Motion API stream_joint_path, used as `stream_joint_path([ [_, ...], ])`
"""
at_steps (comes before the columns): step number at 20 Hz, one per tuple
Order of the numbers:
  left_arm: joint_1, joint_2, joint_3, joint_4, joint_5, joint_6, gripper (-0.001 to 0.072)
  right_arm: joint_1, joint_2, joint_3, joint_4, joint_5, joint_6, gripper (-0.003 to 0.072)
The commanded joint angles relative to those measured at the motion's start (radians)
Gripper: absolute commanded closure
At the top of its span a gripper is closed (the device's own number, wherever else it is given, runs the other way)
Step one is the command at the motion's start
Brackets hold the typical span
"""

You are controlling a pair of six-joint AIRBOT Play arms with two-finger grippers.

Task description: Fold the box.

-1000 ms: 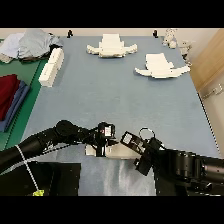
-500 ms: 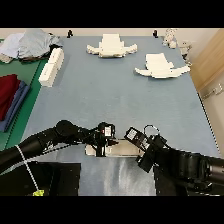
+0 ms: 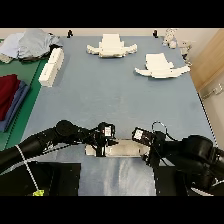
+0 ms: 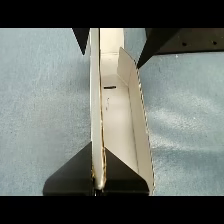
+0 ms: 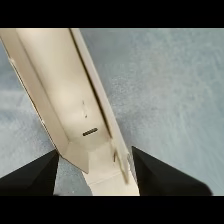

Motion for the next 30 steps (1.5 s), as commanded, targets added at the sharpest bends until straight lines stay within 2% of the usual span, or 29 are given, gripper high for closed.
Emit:
stream_joint_path([
  [1, 0.0, 0.0, 0.0, 0.0, 0.0, 0.0, 0.0697, -0.24, 0.008, -0.045, 0.35, 0.028, -0.491, -0.0034],
  [3, 0.0, 0.0, 0.0, 0.0, 0.0, 0.0, 0.0697, -0.341, -0.014, -0.056, 0.48, 0.031, -0.676, -0.0034],
  [5, 0.0, 0.0, 0.0, 0.0, 0.0, 0.0, 0.0697, -0.376, -0.048, -0.059, 0.543, 0.031, -0.786, -0.0034],
  [8, 0.0, 0.0, 0.0, 0.0, 0.0, 0.0, 0.0697, -0.376, -0.09, -0.058, 0.552, 0.036, -0.795, -0.0034],
  [16, 0.0, 0.0, 0.0, 0.0, 0.0, 0.0, 0.0697, -0.376, -0.096, -0.058, 0.476, 0.023, -0.792, -0.0031],
  [22, 0.0, 0.0, 0.0, 0.0, 0.0, 0.0, 0.0697, -0.378, -0.157, -0.083, 0.539, 0.083, -0.95, -0.0023],
  [30, 0.0, 0.0, 0.0, 0.0, 0.0, 0.0, 0.0697, -0.378, -0.188, -0.114, 0.581, 0.13, -1.009, -0.0021],
])
